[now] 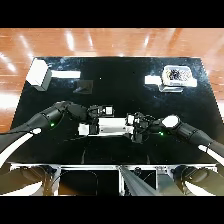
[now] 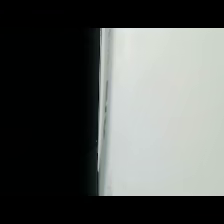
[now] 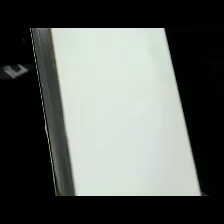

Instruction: Fold the box and place the chain.

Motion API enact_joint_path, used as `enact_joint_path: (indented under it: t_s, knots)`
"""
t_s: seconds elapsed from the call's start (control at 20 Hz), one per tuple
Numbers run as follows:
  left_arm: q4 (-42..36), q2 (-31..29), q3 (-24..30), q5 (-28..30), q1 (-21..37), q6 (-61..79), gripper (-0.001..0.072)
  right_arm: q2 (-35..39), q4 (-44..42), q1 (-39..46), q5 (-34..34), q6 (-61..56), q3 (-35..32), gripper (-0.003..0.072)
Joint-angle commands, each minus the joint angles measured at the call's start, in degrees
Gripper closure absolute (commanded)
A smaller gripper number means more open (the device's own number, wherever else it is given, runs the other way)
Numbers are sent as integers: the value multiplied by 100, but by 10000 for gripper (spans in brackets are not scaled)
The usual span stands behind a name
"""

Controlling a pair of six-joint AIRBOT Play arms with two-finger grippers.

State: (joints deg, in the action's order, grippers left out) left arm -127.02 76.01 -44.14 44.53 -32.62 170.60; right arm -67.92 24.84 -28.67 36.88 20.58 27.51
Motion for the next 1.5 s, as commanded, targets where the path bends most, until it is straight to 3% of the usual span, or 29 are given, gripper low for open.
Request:
enact_joint_path:
  t_s: [0.0, 1.2, 1.25, 1.3, 1.45]
  knots:
    - [-9, 0, -2, 31, -2, -4, 691, -44, 92, -4, 107, 0, 28, -18]
    - [-9, 0, 2, 236, -2, -155, 691, -153, 542, -214, -79, -271, 28, -17]
    - [-9, 0, 2, 238, -2, -155, 691, -153, 542, -214, -81, -271, 28, 7]
    - [-9, 0, 2, 238, -2, -157, 691, -155, 542, -214, -81, -271, 28, 170]
    - [-11, 0, 2, 238, -2, -157, 691, -155, 542, -214, -98, -273, 28, 202]
